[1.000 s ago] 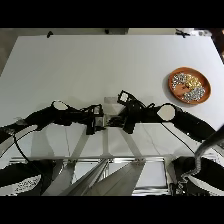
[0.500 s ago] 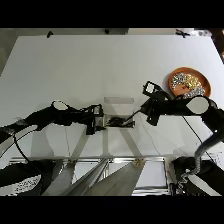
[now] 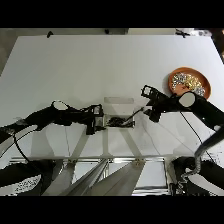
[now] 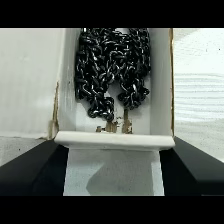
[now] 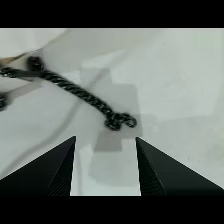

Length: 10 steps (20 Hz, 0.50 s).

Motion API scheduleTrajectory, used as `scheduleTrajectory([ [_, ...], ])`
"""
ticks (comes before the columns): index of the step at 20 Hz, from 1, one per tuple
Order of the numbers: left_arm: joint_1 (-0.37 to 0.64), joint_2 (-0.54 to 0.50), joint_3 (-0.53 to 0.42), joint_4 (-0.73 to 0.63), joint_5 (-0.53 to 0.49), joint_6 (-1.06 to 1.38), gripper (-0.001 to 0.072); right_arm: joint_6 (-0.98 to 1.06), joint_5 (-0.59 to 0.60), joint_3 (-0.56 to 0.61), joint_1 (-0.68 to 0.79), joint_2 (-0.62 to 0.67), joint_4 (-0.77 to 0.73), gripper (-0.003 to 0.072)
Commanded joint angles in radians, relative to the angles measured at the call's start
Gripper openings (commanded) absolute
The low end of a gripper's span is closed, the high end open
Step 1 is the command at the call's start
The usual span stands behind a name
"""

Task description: Fold the box and place the chain.

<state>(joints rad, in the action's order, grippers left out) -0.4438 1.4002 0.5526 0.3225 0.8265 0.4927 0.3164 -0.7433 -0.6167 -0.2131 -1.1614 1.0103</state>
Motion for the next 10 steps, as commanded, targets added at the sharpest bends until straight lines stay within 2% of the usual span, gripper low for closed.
scheduleTrajectory([
  [1,0.0,0.0,0.0,0.0,0.0,0.0,0.027,0.047,0.087,0.0,0.002,-0.066,0.002,0.0412],
  [10,0.0,0.0,0.0,0.0,0.0,0.0,0.027,0.046,0.139,0.0,-0.015,-0.127,-0.025,0.0398],
])
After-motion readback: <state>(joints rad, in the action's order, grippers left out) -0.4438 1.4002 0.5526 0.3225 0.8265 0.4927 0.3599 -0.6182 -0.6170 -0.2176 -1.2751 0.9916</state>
